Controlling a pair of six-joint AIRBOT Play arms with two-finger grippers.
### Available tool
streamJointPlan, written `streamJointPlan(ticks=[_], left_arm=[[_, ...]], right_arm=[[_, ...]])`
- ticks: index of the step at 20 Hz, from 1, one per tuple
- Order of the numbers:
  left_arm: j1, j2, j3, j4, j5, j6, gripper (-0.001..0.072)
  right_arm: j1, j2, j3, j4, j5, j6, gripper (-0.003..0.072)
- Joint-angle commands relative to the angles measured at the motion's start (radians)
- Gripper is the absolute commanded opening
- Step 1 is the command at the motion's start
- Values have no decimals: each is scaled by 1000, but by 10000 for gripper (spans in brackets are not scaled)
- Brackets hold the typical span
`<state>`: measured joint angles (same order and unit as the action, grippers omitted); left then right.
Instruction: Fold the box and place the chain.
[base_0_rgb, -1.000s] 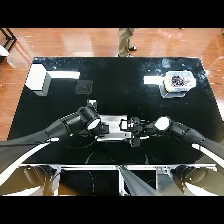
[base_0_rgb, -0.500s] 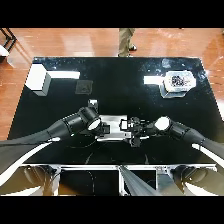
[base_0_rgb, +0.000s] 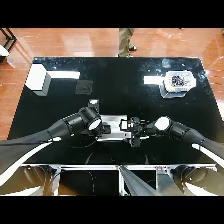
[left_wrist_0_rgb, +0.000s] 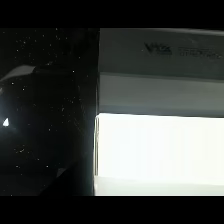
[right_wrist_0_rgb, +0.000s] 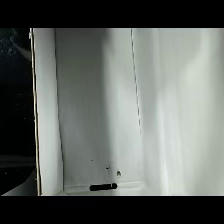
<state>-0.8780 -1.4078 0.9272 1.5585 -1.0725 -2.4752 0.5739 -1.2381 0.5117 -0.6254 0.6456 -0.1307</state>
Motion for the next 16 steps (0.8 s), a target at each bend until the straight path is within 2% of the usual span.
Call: streamJointPlan(ticks=[1,8,9,10,11,13,16], left_arm=[[0,-1,0,-1,2,-2,30],[0,-1,0,-1,2,-2,20],[0,-1,0,-1,2,-2,20],[0,-1,0,-1,2,-2,20],[0,0,0,-1,1,-1,20],[0,3,0,-1,-5,0,21],[2,8,0,0,-11,35,21]], right_arm=[[0,0,0,0,1,0,332],[0,0,0,0,1,0,334],[0,0,0,2,0,1,401],[0,0,0,1,0,11,620],[0,3,0,-1,-2,31,705],[0,22,1,-33,2,65,705],[0,92,3,-226,51,192,704]])
